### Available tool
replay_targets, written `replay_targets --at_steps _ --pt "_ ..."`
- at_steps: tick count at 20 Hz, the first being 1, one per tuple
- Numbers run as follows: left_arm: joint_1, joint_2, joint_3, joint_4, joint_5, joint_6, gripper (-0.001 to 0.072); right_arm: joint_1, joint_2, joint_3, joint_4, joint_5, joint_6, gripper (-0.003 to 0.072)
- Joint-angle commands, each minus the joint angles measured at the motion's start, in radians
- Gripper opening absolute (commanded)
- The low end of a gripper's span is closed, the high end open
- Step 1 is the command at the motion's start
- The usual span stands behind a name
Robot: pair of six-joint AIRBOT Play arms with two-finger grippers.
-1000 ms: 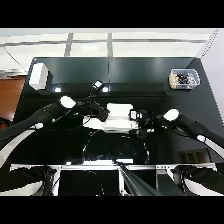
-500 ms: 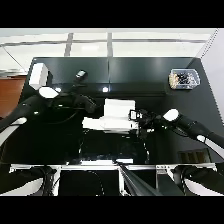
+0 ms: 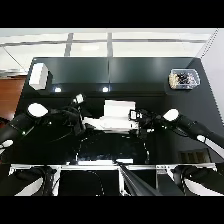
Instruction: Fold the box and place the chain.
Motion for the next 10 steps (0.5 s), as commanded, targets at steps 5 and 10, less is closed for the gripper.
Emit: replay_targets --at_steps 5,10 --pt "-0.121 -0.132 0.06 0.146 0.132 0.246 0.0711 0.0 -0.001 0.0 0.0 0.001 0.0 0.0009" --pt "-0.121 -0.218 0.119 -0.039 0.013 0.401 0.0694 0.0 -0.001 0.0 0.0 0.001 0.0 0.0009"
